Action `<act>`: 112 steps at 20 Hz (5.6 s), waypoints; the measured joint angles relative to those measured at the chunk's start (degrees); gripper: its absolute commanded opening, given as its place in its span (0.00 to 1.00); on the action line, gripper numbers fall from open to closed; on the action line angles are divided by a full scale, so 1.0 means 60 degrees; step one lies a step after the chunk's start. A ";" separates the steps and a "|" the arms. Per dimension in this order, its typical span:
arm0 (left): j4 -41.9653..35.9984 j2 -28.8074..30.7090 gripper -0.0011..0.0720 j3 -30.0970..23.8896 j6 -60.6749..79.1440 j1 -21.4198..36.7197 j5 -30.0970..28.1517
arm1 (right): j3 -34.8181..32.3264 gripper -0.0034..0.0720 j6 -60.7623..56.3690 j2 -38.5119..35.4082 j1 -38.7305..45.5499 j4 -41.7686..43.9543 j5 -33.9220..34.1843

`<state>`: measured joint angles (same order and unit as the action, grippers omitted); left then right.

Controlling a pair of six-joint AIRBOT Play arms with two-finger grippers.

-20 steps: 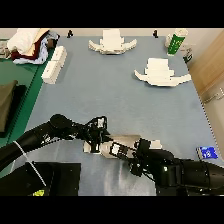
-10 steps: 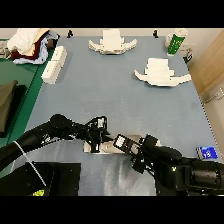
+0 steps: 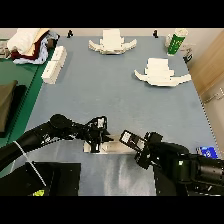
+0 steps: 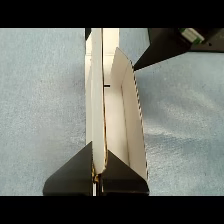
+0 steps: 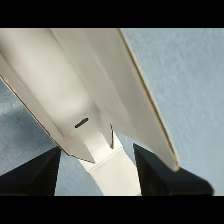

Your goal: Fold the box.

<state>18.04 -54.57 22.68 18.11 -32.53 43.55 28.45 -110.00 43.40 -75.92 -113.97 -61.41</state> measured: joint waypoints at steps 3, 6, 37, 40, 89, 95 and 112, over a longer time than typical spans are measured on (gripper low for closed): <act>0.0000 0.0000 0.03 0.0000 0.0000 0.0000 0.0000 | -0.0787 1.00 0.1847 -0.1016 0.0922 0.0568 0.1253; 0.0004 0.0000 0.03 0.0000 0.0000 0.0000 0.0000 | -0.1402 1.00 0.4462 -0.1756 0.2284 0.2109 0.2499; 0.0004 0.0000 0.03 0.0000 0.0000 0.0000 0.0011 | -0.1818 1.00 1.8502 0.1038 0.9278 1.3056 0.0703; 0.0000 0.0000 0.03 0.0000 0.0004 0.0000 0.0000 | -0.1818 1.00 1.8305 0.1122 0.9140 1.3056 0.0918; 0.0000 0.0000 0.03 0.0000 0.0000 0.0000 0.0004 | -0.2208 0.71 1.9409 0.1337 0.7960 1.2280 0.2758; 0.0000 0.0000 0.03 0.0000 0.0000 0.0000 0.0004 | -0.2208 0.71 1.9405 0.1337 0.7960 1.2251 0.2754; 0.0102 -0.0015 0.68 -0.0007 -0.0208 -0.0007 -0.0197 | -0.2208 0.71 1.9420 0.1337 0.7956 1.2233 0.2754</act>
<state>18.65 -54.65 22.63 16.86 -32.58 42.37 15.20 6.52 51.42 -28.18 -40.58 -44.88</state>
